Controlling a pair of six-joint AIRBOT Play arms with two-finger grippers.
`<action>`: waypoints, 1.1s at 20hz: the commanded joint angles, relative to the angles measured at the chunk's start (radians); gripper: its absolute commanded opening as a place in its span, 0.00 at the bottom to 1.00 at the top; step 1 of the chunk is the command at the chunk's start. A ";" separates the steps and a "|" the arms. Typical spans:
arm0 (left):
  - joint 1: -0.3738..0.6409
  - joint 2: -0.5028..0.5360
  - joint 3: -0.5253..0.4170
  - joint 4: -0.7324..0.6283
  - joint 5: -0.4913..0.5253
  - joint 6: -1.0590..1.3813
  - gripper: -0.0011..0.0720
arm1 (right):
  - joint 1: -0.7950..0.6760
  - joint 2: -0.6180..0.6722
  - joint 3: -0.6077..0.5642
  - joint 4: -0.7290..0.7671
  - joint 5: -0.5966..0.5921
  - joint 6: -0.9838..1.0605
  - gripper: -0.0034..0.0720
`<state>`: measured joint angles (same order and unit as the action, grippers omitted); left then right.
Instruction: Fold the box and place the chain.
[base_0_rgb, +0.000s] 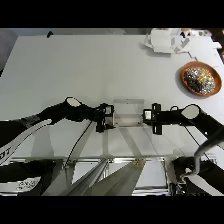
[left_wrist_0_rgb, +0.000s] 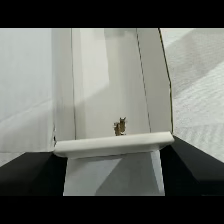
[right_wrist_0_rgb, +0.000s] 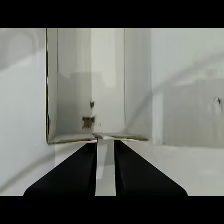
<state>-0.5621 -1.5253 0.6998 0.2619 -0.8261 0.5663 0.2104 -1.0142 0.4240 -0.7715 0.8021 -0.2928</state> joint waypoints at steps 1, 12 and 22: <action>0.000 0.001 0.001 0.000 0.000 0.002 0.03 | 0.001 -0.023 -0.001 0.077 0.009 -0.019 0.30; 0.000 0.001 0.001 0.000 0.000 0.002 0.03 | 0.001 -0.086 -0.001 0.174 0.010 -0.082 0.58; 0.000 0.001 0.001 0.000 0.000 0.002 0.03 | -0.068 0.075 -0.002 -0.078 0.103 0.273 0.38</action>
<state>-0.5621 -1.5253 0.6998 0.2611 -0.8288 0.5694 0.1757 -1.0080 0.4229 -0.7513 0.8528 -0.1692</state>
